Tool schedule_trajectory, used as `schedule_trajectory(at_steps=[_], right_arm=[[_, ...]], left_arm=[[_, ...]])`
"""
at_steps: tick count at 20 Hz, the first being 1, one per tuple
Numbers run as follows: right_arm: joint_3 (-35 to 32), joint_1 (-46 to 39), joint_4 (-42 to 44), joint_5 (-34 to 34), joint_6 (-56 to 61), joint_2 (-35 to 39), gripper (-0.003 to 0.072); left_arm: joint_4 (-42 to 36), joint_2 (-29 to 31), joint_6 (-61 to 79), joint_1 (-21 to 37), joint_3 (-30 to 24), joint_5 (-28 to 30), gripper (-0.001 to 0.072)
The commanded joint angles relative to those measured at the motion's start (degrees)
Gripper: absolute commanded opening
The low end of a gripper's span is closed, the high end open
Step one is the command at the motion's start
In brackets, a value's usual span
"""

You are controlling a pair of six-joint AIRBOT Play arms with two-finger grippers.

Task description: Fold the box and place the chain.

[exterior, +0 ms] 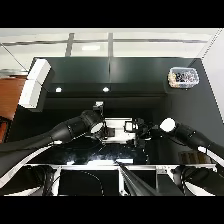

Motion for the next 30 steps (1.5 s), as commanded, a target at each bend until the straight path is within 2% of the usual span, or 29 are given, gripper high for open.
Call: schedule_trajectory(at_steps=[1,3,4,5,7,10,12,14,20,22,23,24,25,26,27,30], right_arm=[[0.0,0.04,0.04,0.0,-0.02,-0.04,0.0478],[0.02,0.02,0.02,0.11,0.02,0.02,0.0479],[0.02,0.02,0.02,0.55,0.35,0.42,0.0546],[0.02,-0.02,-0.09,1.27,1.25,1.36,0.071],[0.07,-0.02,-3.8,3.39,3.93,5.95,0.0714],[0.07,-1.42,-14.16,5.11,13.57,13.55,0.0713],[0.07,-3.26,-19.5,6.38,14.4,15.02,0.0713],[0.0,-3.8,-19.34,5.97,14.29,14.01,0.0712],[0.0,0.26,-8.92,5.46,5.55,9.2,0.0705],[0.0,0.72,-8.87,4.57,5.53,8.28,0.0705],[0.0,0.72,-8.98,4.52,5.53,8.04,0.0696],[0.0,0.72,-8.94,4.52,5.57,7.96,0.0514],[0.0,0.74,-8.79,4.81,5.6,7.91,0.0398],[0.0,0.74,-8.7,5.01,5.81,7.91,0.0328],[0.0,0.74,-8.57,5.18,6.14,7.91,0.0304],[0.0,0.74,-8.55,5.16,8.85,7.91,0.0303]], left_arm=[[-0.42,0.04,1.14,-0.02,0.02,0.42,0.0031],[-0.39,0.04,1.22,-0.02,0.02,0.22,0.0031],[-0.42,0.04,1.22,0.0,0.02,0.22,0.0031],[-0.42,0.04,1.22,0.0,0.02,0.04,0.0032],[-0.46,0.04,1.2,0.0,0.02,-0.48,0.0031],[-0.39,0.04,1.2,0.04,0.02,-1.88,0.0031],[-0.11,0.04,1.2,0.02,0.02,-1.84,0.003],[0.0,0.04,1.2,0.04,0.02,-1.66,0.003],[0.0,0.04,1.2,0.04,0.02,-1.42,0.0031],[-0.02,0.04,1.2,0.04,0.02,-1.42,0.0031],[0.0,0.04,1.2,0.02,0.02,-1.44,0.0031],[-0.02,0.04,1.2,0.02,0.02,-1.44,0.0031],[-0.02,0.04,1.2,0.02,0.02,-1.44,0.0031],[-0.02,0.04,1.2,0.02,0.02,-1.44,0.0031],[-0.02,0.04,1.2,0.02,0.02,-1.44,0.0031],[-0.02,0.04,1.2,0.02,0.02,-1.44,0.0031]])
